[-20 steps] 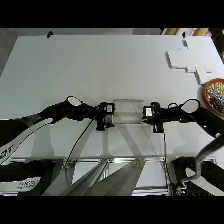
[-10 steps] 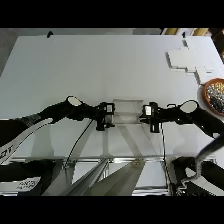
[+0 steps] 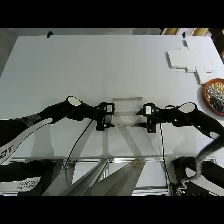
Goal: Fold the box and place the chain.
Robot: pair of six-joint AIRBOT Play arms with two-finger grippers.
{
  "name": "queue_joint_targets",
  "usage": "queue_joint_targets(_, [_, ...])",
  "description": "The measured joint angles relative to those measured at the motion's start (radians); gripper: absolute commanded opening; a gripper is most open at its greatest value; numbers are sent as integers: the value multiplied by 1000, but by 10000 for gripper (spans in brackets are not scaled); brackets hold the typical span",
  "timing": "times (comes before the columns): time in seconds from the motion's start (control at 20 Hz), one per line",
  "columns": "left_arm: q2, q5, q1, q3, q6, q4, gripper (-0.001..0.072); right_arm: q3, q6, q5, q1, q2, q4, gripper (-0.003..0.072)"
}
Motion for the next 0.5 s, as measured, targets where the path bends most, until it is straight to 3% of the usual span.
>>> queue_joint_targets(0.2, [0, 1, 0, 0, 0, 0, 9, 0, 30, 7, -5, 14, 3, 529])
queue_joint_targets(0.25, [0, 2, 0, 0, 0, -2, 9, 0, 73, 10, -13, 34, -16, 472])
queue_joint_targets(0.45, [0, 0, 0, 0, -2, -2, 9, -1, 378, 14, -79, 169, -179, 71])
queue_joint_targets(0.5, [0, 2, 0, 0, -3, -4, 9, -1, 462, 24, -100, 206, -215, 15])
